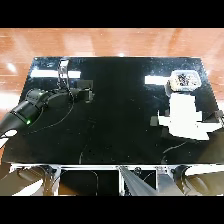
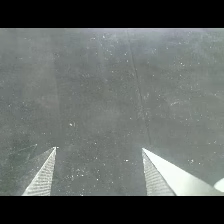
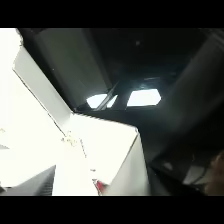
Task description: Fold the box and place the chain.
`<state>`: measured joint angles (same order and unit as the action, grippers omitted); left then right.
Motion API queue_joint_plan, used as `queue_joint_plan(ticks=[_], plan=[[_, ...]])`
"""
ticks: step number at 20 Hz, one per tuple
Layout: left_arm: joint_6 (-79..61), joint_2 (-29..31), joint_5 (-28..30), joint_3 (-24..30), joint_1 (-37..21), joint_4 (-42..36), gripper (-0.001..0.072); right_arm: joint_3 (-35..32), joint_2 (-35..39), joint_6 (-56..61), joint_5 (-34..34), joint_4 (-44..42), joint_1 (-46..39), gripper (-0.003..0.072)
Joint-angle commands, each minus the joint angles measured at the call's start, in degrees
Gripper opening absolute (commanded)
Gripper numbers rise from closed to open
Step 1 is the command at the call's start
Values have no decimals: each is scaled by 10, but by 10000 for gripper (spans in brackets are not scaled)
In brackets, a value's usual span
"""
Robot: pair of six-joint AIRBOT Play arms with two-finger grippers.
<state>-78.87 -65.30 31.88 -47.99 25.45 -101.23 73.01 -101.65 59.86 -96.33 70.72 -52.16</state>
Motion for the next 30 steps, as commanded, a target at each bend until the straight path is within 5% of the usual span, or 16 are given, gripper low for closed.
queue_joint_plan(ticks=[1,2,12,20,25,30], plan=[[1,0,-1,0,0,0,634,-4,0,-9,-4,0,18,235],[1,0,-2,0,0,0,634,-4,0,-15,-11,0,25,14],[1,0,-8,-1,0,0,633,-56,84,-44,-30,-106,123,35],[-3,0,-2,-1,0,3,632,-281,268,-41,156,-234,347,35],[-2,0,67,-1,-1,-2,632,-311,360,-57,336,-228,529,35],[24,0,129,-1,-46,-11,616,-352,444,-39,406,-217,643,35]])
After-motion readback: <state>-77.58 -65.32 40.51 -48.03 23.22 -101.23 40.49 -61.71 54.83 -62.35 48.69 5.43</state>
